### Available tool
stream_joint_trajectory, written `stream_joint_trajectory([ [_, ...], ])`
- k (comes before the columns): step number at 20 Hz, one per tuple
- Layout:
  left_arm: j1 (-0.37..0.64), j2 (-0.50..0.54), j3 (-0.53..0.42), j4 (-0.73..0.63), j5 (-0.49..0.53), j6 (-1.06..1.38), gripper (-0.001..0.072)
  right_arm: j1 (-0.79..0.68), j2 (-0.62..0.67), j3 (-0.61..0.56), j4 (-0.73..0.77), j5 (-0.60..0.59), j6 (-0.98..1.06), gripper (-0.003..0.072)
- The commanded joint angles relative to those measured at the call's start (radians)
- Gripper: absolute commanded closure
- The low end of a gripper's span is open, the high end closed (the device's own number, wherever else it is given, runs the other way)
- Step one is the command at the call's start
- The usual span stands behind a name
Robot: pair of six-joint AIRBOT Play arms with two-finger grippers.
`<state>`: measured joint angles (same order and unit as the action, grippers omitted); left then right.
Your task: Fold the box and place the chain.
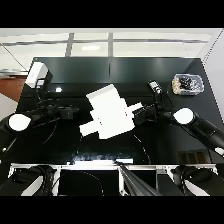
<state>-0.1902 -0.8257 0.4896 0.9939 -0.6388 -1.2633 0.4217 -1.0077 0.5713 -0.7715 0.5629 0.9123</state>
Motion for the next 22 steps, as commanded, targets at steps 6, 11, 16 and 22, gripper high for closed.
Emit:
stream_joint_trajectory([
  [6, -0.016, -0.301, 0.002, -0.571, -0.139, 0.549, -0.0001, 0.024, 0.002, -0.039, 0.037, -0.021, 0.0, 0.0648],
  [11, -0.017, -0.451, 0.056, -0.772, -0.225, 0.871, 0.0, 0.029, 0.002, -0.04, 0.045, -0.005, 0.0, 0.0647],
  [16, -0.016, -0.605, 0.179, -0.74, -0.435, 1.034, 0.0021, 0.029, 0.002, -0.04, 0.045, -0.005, 0.0, 0.0647],
  [22, -0.009, -0.743, 0.299, -0.542, -0.59, 1.016, 0.0185, 0.029, 0.002, -0.04, 0.045, -0.003, 0.0, 0.0647],
])
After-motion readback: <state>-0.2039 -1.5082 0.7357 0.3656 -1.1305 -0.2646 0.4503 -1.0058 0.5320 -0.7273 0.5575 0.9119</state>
